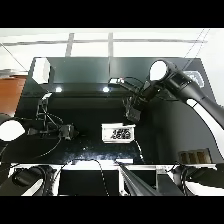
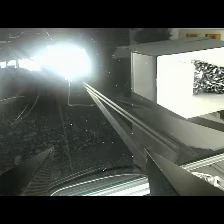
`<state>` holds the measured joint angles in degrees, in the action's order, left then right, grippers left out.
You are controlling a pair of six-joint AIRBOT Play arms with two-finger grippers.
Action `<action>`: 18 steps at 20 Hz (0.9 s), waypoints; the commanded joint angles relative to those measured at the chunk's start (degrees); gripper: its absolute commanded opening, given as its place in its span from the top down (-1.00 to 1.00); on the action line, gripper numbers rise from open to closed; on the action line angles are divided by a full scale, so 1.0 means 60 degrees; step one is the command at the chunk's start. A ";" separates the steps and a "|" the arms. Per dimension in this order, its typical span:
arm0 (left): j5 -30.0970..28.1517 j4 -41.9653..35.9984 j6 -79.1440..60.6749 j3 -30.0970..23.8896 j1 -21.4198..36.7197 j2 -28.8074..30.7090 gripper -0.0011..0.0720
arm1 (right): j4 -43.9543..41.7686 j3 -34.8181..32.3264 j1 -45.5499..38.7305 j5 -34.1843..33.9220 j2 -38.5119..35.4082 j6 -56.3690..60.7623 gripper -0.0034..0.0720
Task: Fold the box and place the chain.
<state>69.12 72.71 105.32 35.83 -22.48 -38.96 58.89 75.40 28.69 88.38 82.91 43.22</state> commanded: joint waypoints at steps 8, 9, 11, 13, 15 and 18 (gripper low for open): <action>-0.0280 -0.0229 -0.0178 -0.0004 0.0018 -0.0215 -0.80 | 0.1545 -0.0805 0.1435 -0.0590 -0.0747 -0.0069 -0.95; -0.0368 -0.0237 -0.0175 -0.0004 0.0018 -0.0215 -0.80 | 0.1785 -0.0805 0.1585 -0.0831 -0.0743 -0.0066 -0.95; -0.0539 -0.0233 -0.0175 -0.0004 0.0018 -0.0215 -0.80 | 0.1945 -0.0783 0.1723 -0.1024 -0.0750 -0.0069 -0.95; -0.0685 -0.0237 -0.0175 -0.0004 0.0015 -0.0215 -0.80 | 0.1942 -0.0372 0.1723 -0.0703 -0.0783 0.0335 -0.95; -0.0765 -0.0233 -0.0175 -0.0004 0.0018 -0.0226 -0.80 | 0.1942 0.0470 0.1712 -0.0488 -0.0892 0.0933 -0.95; -0.0801 -0.0233 -0.0175 -0.0004 0.0018 -0.0226 -0.80 | 0.1789 0.1574 0.1424 -0.0484 -0.1060 0.1155 -0.95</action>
